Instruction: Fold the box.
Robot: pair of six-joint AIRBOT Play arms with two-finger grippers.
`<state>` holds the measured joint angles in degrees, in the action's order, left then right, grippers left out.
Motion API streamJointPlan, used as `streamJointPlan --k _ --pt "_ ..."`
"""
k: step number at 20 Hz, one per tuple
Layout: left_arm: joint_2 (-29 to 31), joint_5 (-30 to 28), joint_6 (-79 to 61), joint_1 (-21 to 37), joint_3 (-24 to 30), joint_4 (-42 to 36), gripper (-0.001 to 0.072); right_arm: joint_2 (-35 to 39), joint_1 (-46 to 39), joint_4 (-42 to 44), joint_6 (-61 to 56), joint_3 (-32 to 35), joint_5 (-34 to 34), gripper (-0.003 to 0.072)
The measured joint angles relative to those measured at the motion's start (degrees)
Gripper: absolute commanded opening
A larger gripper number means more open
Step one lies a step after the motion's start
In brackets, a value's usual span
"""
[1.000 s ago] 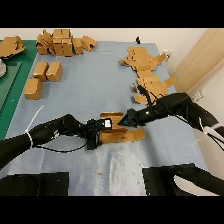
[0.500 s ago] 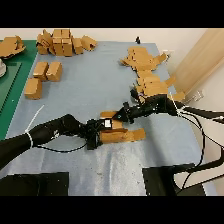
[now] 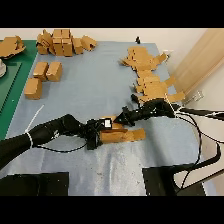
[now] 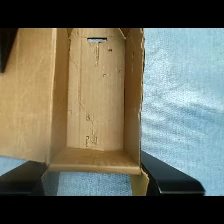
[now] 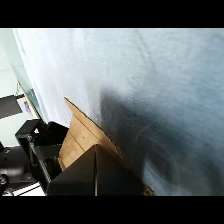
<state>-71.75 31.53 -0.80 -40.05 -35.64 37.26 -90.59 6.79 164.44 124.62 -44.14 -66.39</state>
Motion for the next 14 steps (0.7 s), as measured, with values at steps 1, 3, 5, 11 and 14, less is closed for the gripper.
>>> streamJointPlan --k 1,3,5,11,14 --pt "0.0 0.0 0.0 0.0 0.0 0.0 0.0460 0.1 0.0 0.0 0.4 0.1 0.2 -0.0001" --pt "0.0 0.0 0.0 0.0 0.0 0.0 0.0460 1.2 -0.4 0.2 1.5 0.0 0.0 -0.0001" --pt "0.0 0.0 0.0 0.0 0.0 0.0 0.0460 4.1 -1.2 0.1 3.1 -0.3 -0.6 -0.0001" --pt "0.0 0.0 0.0 0.0 0.0 0.0 0.0460 24.8 -3.0 -13.1 4.9 0.7 0.1 0.0004" --pt "0.0 0.0 0.0 0.0 0.0 0.0 0.0460 37.7 -1.5 -24.2 4.7 4.3 -1.2 0.0244"
